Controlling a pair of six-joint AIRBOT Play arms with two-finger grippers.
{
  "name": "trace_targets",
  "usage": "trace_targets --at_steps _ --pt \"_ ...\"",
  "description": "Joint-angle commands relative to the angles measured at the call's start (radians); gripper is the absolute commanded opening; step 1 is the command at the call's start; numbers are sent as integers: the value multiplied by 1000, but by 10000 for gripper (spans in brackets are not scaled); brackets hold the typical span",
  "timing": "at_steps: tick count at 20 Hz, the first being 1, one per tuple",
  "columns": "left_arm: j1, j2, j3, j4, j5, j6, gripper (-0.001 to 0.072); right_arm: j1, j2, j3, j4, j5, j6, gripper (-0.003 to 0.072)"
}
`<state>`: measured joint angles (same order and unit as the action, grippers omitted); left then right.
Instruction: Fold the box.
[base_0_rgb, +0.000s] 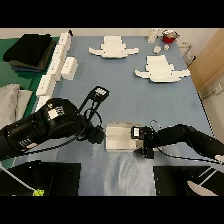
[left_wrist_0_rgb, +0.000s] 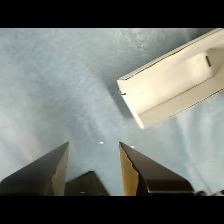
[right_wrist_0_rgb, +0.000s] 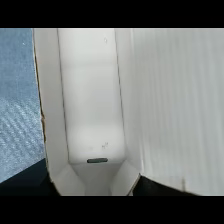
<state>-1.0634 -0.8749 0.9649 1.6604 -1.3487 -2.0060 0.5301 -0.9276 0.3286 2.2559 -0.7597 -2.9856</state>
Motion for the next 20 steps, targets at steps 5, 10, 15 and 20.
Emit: trace_targets --at_steps 5,10,15,20 --pt "360 164 -143 -148 35 415 473 0 0 0 0 0 0 512" --pt "698 163 -330 -699 100 1069 477 0 0 0 0 0 0 512" --pt "732 130 -389 -816 282 1323 477 0 0 0 0 0 0 512" --pt "735 124 -399 -817 331 1538 479 0 0 0 0 0 0 512"
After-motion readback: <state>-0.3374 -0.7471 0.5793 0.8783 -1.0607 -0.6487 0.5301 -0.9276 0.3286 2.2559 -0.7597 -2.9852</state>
